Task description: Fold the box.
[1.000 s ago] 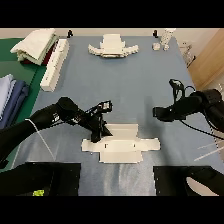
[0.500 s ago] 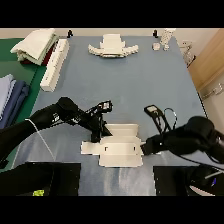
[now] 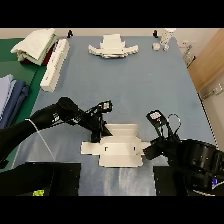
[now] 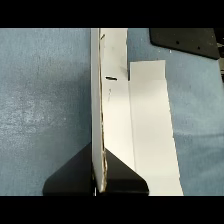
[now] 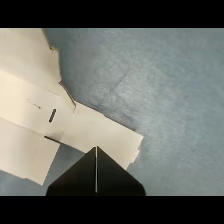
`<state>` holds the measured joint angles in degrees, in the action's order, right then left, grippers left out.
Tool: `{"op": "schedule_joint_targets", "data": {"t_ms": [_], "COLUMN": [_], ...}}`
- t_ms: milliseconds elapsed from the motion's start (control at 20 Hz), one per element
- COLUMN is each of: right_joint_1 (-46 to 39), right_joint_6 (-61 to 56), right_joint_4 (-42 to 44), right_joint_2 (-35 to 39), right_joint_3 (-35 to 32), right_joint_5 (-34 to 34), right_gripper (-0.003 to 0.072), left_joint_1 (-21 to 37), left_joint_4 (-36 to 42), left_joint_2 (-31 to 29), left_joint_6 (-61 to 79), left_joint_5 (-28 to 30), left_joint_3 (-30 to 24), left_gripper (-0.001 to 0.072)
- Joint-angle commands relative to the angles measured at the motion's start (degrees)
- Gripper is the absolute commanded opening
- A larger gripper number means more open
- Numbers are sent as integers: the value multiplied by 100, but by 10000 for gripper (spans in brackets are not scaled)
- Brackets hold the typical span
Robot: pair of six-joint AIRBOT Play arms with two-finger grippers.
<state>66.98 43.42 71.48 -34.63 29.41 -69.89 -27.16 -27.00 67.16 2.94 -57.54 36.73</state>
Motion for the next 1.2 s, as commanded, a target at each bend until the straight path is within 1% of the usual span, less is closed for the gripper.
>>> {"op": "schedule_joint_targets", "data": {"t_ms": [0,100,450,650,900,1150], "right_joint_1": [72,72,70,48,48,48], "right_joint_6": [-461,-667,-1156,-1189,-1305,-1307], "right_joint_4": [-468,-505,-754,-837,-979,-1126], "right_joint_2": [17,17,17,17,17,7], "right_joint_3": [-9,-9,-9,-9,-9,-9], "right_joint_5": [-9,-9,-9,-7,-7,-7], "right_gripper": [0,0,0,0,0,0], "left_joint_1": [2,15,350,474,472,463], "left_joint_4": [15,37,24,-72,-221,-214], "left_joint_2": [2,0,-107,-107,-105,-103], "left_joint_6": [50,85,4,348,391,372], "left_joint_5": [63,306,280,308,129,245], "left_joint_3": [7,13,306,442,420,214], "left_gripper": [15,14,15,15,14,14]}}
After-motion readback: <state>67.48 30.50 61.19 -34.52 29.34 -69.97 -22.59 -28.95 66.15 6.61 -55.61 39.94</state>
